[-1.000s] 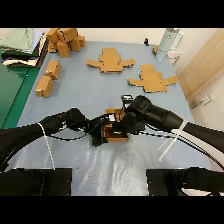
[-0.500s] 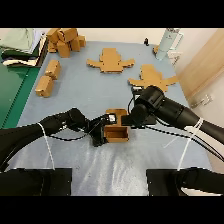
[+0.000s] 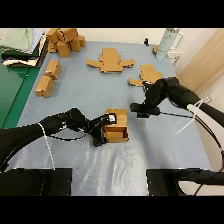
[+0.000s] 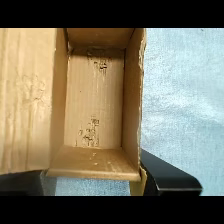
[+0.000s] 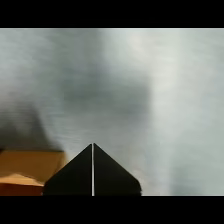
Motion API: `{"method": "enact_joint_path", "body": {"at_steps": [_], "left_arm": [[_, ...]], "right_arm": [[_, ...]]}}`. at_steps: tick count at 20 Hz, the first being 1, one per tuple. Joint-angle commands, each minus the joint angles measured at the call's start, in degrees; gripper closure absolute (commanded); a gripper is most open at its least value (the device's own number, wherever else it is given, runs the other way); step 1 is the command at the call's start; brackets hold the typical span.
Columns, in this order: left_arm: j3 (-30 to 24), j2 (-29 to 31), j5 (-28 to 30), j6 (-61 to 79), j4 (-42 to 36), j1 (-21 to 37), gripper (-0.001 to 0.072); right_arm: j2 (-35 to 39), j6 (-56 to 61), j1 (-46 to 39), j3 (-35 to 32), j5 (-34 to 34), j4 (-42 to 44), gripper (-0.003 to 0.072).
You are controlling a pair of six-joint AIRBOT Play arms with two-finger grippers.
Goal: Fold the box.
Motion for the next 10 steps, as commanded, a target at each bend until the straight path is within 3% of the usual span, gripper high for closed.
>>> {"method": "enact_joint_path", "body": {"at_steps": [1,5,8,10], "left_arm": [[0.0,0.0,0.0,0.0,0.0,0.0,0.0229],[0.0,0.0,0.0,0.0,0.0,0.0,0.0229],[0.0,0.0,0.0,0.0,0.0,0.0,0.0229],[0.0,0.0,0.0,0.0,0.0,0.0,0.0229]], "right_arm": [[-8.2,-28.4,-13.5,0.2,5.4,37.5,0.0686],[-16.4,-48.5,-16.9,2.4,-11.7,48.6,0.0686],[-14.2,-57.5,-13.3,1.7,-15.9,47.3,0.0686],[-9.8,-59.5,-10.0,0.2,-14.8,44.1,0.0686]]}}
